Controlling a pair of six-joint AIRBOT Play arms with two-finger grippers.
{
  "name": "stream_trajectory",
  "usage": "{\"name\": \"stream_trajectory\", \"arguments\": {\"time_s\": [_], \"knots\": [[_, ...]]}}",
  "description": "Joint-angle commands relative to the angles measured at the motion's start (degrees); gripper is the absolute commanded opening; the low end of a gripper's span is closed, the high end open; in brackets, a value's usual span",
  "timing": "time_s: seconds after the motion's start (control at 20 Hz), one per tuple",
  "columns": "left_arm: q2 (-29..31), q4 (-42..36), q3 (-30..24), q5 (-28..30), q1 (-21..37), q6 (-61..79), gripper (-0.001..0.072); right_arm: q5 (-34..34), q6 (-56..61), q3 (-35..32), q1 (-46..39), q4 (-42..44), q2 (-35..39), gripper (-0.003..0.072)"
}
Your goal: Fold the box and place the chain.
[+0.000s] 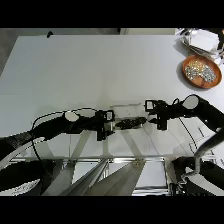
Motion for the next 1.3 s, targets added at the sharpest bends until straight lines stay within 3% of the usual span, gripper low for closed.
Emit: {"name": "stream_trajectory", "arguments": {"time_s": [0.0,0.2,0.5,0.6,0.8,1.1,1.25], "knots": [[-0.02,0.02,-0.02,0.00,-0.02,0.00,0.0252,0.55,-4.33,-0.48,0.92,5.11,-0.57,0.0340],[-0.02,0.00,-0.02,0.00,-0.02,0.02,0.0252,1.53,-4.31,-0.48,3.69,4.46,-4.48,0.0340],[-0.02,0.02,-0.02,0.02,-0.02,0.02,0.0252,0.59,-4.31,-0.48,3.91,6.25,-4.66,0.0337],[-0.02,0.02,-0.02,0.00,-0.02,0.00,0.0252,-0.55,-4.31,-0.48,3.91,6.84,-4.66,0.0282],[0.00,0.02,-0.02,0.00,-0.02,0.00,0.0252,-3.96,-4.24,-0.48,3.91,7.39,-4.66,0.0265],[-0.02,0.02,-0.02,0.00,-0.02,0.00,0.0252,-3.87,-4.22,-0.52,3.91,7.61,-4.57,0.0018],[-0.02,0.02,-0.02,0.00,-0.02,0.02,0.0252,-3.89,-3.89,-0.52,3.91,4.33,-2.38,0.0018]]}}
